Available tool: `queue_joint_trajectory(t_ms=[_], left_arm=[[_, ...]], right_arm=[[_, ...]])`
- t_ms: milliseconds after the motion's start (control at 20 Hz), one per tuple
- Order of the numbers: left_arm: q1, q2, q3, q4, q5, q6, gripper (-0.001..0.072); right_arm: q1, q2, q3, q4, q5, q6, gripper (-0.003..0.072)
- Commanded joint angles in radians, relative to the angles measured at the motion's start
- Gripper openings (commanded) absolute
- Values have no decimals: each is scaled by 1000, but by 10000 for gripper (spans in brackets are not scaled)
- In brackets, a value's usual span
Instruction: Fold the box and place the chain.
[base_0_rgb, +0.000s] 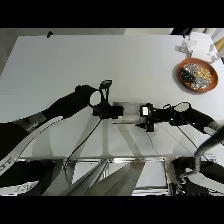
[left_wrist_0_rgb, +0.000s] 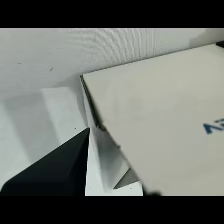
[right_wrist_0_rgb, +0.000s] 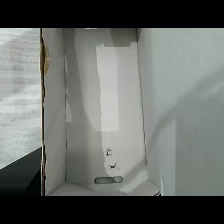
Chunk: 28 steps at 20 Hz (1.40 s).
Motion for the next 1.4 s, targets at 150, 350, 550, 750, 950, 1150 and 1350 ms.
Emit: queue_joint_trajectory(t_ms=[150, 350, 550, 750, 950, 1150, 1350], left_arm=[[-63, -159, 170, 86, -222, -201, 338], [-68, -187, 188, 98, -227, -267, 316], [-68, -187, 188, 118, -216, -346, 229], [-68, -187, 188, 118, -216, -349, 56], [-71, -187, 188, 119, -216, -354, 3], [-74, -185, 188, 122, -217, -340, 141], [-59, -155, 188, 127, -215, -315, 346]], right_arm=[[0, 1, 0, 0, 0, 0, 402], [0, 1, 0, 0, 0, 0, 402], [0, 1, 0, 0, 0, 0, 402], [0, 1, 0, 0, 0, 0, 402], [0, 1, 0, 0, 0, 0, 402], [0, 1, 0, 0, 0, 0, 402], [0, 1, 0, 0, 0, 0, 402]])
